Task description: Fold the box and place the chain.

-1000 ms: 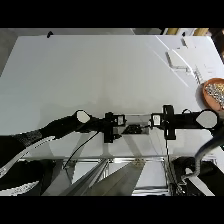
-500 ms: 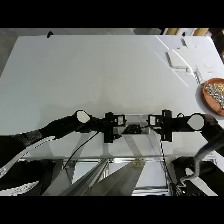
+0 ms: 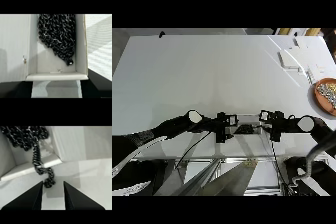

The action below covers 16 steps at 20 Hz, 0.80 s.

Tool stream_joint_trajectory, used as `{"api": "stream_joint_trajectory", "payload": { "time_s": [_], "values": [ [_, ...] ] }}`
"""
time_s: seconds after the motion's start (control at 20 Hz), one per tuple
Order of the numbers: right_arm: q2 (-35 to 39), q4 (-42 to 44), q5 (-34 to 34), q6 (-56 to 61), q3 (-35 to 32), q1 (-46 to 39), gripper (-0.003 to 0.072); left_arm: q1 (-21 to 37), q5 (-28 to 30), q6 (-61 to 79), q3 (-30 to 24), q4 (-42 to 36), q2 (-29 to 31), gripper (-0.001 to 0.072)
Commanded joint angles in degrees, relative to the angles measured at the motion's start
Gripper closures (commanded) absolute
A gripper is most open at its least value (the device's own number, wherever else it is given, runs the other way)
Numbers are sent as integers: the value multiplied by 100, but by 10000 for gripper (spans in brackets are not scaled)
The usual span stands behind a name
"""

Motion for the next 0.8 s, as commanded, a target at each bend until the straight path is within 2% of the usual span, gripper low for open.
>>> {"api": "stream_joint_trajectory", "payload": {
  "time_s": [0.0, 0.15, 0.3, 0.6, 0.65, 0.7, 0.75],
  "values": [
    [-4, -197, -179, 575, -20, 4, 431, -2, 0, 0, -2, 0, 4, 378],
    [-4, -118, -166, 575, -17, 4, 434, -2, 0, 0, -2, 0, 4, 378],
    [-4, 7, -72, 573, -20, 4, 511, -2, 0, 0, -2, 0, 4, 378],
    [-291, 13, -72, 463, -20, 4, 512, -2, 0, 0, -2, 2, 4, 378],
    [-291, 13, -85, 463, -17, 4, 538, -2, 0, 0, -2, 0, 4, 378],
    [-278, 7, -72, 461, -17, 4, 644, -2, 0, 0, -2, 0, 4, 378],
    [-203, -26, -66, 457, -13, 4, 668, -2, 0, 0, -2, 2, 4, 378]
  ]
}}
